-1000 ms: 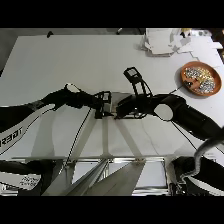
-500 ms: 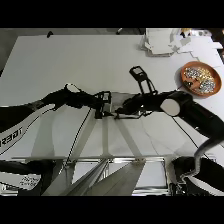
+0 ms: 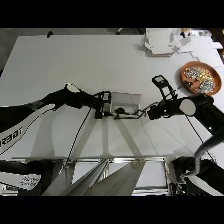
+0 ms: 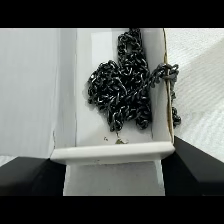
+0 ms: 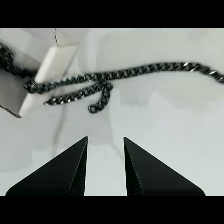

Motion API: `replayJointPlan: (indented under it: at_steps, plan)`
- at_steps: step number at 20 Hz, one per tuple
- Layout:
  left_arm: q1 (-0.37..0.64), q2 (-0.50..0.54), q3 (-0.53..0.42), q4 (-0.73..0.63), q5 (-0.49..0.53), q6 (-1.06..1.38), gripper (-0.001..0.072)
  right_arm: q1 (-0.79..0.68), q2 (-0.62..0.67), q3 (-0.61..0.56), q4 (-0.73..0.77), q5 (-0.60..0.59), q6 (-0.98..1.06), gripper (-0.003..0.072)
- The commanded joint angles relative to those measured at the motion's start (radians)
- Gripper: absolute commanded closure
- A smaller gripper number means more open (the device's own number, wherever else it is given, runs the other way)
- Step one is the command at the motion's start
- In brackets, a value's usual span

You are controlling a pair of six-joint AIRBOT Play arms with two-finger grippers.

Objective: Fold the box and place the chain.

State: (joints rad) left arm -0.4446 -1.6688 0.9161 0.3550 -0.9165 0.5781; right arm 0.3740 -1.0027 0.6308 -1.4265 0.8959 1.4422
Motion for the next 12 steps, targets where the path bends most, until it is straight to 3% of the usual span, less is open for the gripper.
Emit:
replayJointPlan:
  at_steps: [1, 12]
  plan:
    - [0.000, 0.000, 0.000, 0.000, 0.000, 0.000, 0.0501, 0.031, -0.059, -0.045, -0.013, -0.080, -0.011, 0.0456]
    - [0.000, 0.000, 0.000, 0.000, 0.000, 0.000, 0.0501, 0.053, -0.180, -0.045, -0.010, -0.202, -0.007, 0.0459]
